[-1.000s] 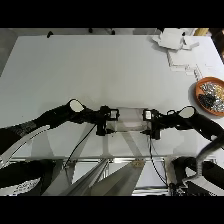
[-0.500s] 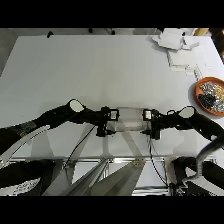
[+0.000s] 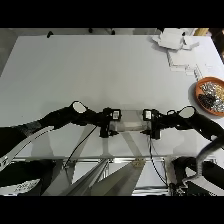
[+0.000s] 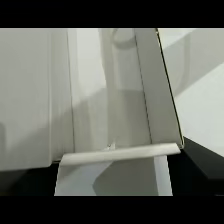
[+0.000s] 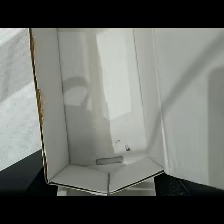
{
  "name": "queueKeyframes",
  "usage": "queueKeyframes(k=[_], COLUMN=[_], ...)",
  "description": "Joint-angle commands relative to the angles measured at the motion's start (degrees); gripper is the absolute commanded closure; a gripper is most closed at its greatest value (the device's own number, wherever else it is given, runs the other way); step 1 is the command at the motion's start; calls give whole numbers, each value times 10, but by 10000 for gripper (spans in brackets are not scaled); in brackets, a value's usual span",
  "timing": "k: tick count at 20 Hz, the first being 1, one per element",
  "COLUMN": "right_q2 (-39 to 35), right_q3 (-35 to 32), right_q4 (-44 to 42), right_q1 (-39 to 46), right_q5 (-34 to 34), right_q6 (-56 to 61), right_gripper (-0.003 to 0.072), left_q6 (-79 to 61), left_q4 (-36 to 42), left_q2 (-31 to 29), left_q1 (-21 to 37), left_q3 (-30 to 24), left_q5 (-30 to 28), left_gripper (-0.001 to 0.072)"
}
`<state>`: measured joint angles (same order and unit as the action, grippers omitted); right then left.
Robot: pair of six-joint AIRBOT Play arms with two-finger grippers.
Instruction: Fold the box and place the chain.
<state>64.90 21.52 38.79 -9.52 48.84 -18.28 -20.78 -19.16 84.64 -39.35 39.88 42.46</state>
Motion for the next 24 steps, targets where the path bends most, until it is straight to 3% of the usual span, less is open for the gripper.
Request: queueKeyframes(k=[1, 3, 7, 24], right_q2=[0, 0, 0, 0], right_q3=[0, 0, 0, 0], right_q4=[0, 0, 0, 0], right_q1=[0, 0, 0, 0], right_q5=[0, 0, 0, -1], right_q6=[0, 0, 0, 0], right_gripper=[282, 282, 282, 284], left_q6=[-12, -7, -6, -6], left_q4=[16, 16, 16, 16], left_q2=[7, 7, 7, 6], left_q1=[-7, -6, -6, -7], left_q3=[0, 0, 0, 0], left_q5=[-8, -10, -11, -11], left_gripper=[15, 20, 358, 368])
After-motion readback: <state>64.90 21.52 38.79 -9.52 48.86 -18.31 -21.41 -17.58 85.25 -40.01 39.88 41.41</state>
